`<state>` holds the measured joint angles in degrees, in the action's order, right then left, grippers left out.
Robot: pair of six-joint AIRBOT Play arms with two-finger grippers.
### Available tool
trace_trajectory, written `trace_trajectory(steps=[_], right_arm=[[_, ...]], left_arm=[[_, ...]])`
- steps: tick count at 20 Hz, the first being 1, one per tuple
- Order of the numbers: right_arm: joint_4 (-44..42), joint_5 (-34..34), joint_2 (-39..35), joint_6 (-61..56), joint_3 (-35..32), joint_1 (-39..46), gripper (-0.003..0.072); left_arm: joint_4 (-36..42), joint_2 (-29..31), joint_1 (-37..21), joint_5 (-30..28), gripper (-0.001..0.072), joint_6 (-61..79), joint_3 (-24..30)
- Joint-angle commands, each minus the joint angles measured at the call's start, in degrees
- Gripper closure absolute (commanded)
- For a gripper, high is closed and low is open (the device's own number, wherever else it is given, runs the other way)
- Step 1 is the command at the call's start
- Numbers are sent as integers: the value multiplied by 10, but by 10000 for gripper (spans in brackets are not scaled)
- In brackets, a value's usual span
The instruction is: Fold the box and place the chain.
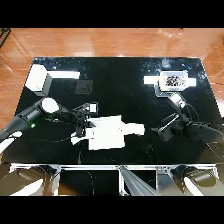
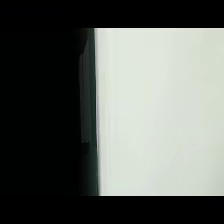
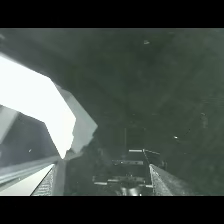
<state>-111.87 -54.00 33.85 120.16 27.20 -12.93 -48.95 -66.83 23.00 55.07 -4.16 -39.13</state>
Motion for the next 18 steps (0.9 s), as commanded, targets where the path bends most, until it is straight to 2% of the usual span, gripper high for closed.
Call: trace_trajectory(steps=[1,4,6,12,18], right_arm=[[-29,4,0,82,-16,0,-18],[-34,-7,0,130,-28,0,-18],[-52,-6,0,171,-30,0,-17],[-67,13,13,277,-38,-30,-18],[-67,90,14,297,-64,-116,-18]], left_arm=[[-53,16,29,-57,692,-12,18],[-77,17,60,-133,693,-26,18],[-82,17,65,-151,692,-28,18],[-89,17,65,-125,690,-51,21],[-89,-8,64,-129,689,-51,23]])
